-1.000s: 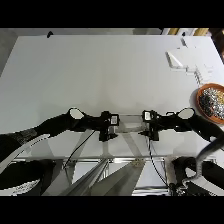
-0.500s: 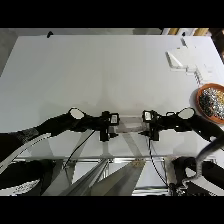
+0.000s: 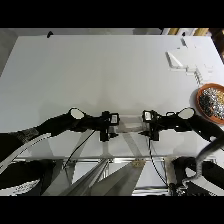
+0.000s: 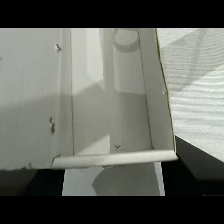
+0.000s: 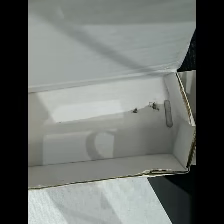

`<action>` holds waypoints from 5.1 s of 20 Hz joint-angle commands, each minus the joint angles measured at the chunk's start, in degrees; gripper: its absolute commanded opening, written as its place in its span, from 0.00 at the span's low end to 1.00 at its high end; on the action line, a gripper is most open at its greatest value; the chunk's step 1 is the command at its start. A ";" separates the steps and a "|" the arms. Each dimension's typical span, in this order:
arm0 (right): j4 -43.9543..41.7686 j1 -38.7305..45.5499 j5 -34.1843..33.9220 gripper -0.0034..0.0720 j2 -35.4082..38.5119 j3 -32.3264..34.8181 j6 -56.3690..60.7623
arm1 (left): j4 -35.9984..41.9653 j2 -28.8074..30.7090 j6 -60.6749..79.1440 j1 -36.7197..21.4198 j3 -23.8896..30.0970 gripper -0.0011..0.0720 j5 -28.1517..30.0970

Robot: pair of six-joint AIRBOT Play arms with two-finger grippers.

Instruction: Fold the box and place the chain.

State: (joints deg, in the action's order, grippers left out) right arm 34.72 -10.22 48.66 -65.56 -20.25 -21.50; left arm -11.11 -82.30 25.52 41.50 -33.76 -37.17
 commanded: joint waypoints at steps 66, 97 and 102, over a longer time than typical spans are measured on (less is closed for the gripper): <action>22.03 -0.07 12.66 0.25 11.39 -7.45 10.75 | -0.04 -0.04 0.02 0.04 0.04 0.39 0.07; 29.16 -7.26 6.01 0.11 25.05 -0.81 36.22 | -0.04 -0.04 0.02 0.04 0.04 0.39 0.07; 28.98 -5.33 6.29 0.07 33.29 -0.83 56.59 | -0.04 -0.04 0.02 0.04 0.04 0.39 0.04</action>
State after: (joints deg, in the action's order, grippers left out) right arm 61.49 -16.88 55.55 -36.84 -21.06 21.63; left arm -11.20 -82.39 25.54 41.58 -33.74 -37.21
